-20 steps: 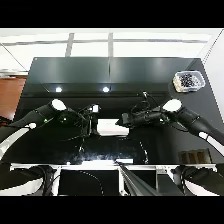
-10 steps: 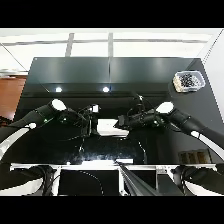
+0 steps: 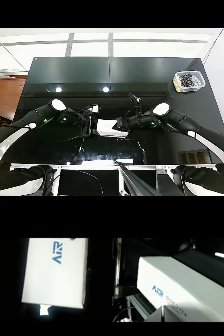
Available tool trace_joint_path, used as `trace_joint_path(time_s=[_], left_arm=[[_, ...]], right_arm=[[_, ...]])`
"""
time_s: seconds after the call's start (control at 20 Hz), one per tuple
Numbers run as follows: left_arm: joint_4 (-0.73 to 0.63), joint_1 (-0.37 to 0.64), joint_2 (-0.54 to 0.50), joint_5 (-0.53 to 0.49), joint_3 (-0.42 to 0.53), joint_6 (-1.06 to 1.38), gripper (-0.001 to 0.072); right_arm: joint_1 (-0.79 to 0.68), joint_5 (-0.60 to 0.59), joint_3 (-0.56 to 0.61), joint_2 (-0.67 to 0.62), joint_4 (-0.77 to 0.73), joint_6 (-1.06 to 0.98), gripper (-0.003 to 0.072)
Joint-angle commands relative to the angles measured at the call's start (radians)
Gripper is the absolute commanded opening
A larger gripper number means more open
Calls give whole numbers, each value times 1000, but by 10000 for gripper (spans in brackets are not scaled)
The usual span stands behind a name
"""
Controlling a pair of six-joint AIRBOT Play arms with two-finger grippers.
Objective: Fold the box and place the chain.
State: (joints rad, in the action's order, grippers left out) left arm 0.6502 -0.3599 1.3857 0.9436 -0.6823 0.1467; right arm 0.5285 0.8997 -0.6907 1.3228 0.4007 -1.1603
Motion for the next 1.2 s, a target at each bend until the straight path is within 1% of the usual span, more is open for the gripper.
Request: trace_joint_path(time_s=[0.0,0.05,0.15,0.2,0.25,0.3,0.35,0.45,0.6,0.65,0.75,0.85,0.9,1.0,1.05,1.15], left_arm=[[-3,0,0,0,0,-2,560],[-4,0,0,2,0,-2,563],[-4,6,0,8,-1,-2,637],[-2,8,-3,10,-1,-2,638],[9,8,-8,26,-2,-2,683],[32,8,-16,40,-2,-2,711],[61,8,-28,59,-2,-5,711],[145,16,-71,59,-2,-80,712],[238,53,-156,66,-2,-217,711],[260,76,-181,83,-2,-260,711],[252,126,-211,146,-3,-275,712],[195,143,-237,170,-3,-294,712],[156,138,-249,168,-3,-297,712],[96,93,-263,155,-9,-317,712],[104,52,-261,140,-24,-342,712],[134,-41,-252,75,-62,-368,712]], right_arm=[[-1,29,-16,-6,19,72,46],[-9,60,-36,-14,19,84,46],[-56,126,-90,-37,27,92,46],[-90,159,-119,-51,39,91,46],[-130,191,-149,-69,68,90,46],[-165,212,-177,-88,112,77,46],[-200,227,-204,-109,177,43,46],[-260,226,-239,-158,296,-11,46],[-364,249,-244,-224,381,-19,46],[-399,265,-244,-238,410,-19,46],[-454,280,-243,-249,456,-20,46],[-481,269,-241,-249,496,-19,46],[-485,258,-238,-249,502,-19,46],[-485,231,-224,-249,499,-18,45],[-485,220,-214,-249,499,-18,46],[-485,213,-194,-249,500,-17,45]])
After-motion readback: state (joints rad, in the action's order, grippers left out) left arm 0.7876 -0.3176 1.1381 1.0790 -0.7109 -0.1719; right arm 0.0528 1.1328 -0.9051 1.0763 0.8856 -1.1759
